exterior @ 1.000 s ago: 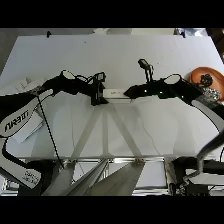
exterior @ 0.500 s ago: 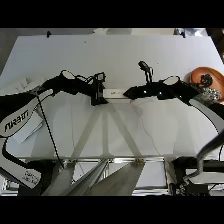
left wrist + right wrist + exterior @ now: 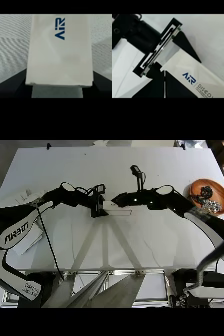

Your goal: Fold the box and place the chain.

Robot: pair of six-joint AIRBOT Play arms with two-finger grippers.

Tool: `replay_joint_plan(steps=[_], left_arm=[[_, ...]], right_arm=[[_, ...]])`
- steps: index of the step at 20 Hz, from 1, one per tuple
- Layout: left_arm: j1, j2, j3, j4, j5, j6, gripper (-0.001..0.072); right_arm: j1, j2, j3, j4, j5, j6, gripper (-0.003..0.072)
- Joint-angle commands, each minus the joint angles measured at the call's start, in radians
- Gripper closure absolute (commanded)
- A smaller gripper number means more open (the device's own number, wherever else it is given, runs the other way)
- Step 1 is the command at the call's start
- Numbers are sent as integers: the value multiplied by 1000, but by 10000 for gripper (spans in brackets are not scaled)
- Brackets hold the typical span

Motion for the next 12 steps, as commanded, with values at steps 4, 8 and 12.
replay_joint_plan(steps=[4,8,12], left_arm=[[0,1,0,1,0,2,433],[0,1,0,2,0,2,433],[0,1,0,2,1,2,433]], right_arm=[[75,-108,25,-209,-56,190,677],[79,-121,25,-277,-44,233,677],[76,-65,26,-273,-53,234,676]])
